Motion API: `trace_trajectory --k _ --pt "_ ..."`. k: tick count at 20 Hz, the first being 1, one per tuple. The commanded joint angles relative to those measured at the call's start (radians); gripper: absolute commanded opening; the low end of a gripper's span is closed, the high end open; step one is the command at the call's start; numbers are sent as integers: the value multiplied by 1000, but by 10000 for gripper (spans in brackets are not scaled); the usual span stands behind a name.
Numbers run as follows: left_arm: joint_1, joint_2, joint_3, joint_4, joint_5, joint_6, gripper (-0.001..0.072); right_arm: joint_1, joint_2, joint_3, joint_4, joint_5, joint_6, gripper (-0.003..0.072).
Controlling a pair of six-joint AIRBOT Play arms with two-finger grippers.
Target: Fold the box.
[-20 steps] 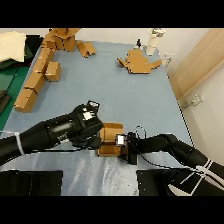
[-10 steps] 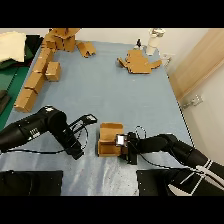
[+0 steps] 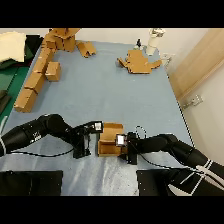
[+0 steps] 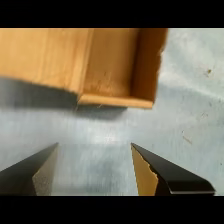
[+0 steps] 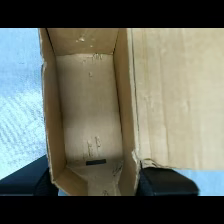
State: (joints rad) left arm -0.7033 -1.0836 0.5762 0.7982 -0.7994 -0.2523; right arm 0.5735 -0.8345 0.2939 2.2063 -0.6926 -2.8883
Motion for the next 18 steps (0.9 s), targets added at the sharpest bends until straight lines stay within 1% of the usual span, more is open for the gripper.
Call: trace_trajectory --k 1,3,8,13,18 --pt "-2 -31 -62 -265 72 328 694 0 0 0 0 0 0 508" --pt "-2 -44 -69 -310 66 368 695 0 0 0 0 0 0 508" --pt "-4 -59 -69 -321 76 371 694 0 0 0 0 0 0 508" --pt "-64 -66 -79 -325 178 373 694 0 0 0 0 0 0 508" --pt "-71 -78 -83 -327 189 373 695 0 0 0 0 0 0 508"
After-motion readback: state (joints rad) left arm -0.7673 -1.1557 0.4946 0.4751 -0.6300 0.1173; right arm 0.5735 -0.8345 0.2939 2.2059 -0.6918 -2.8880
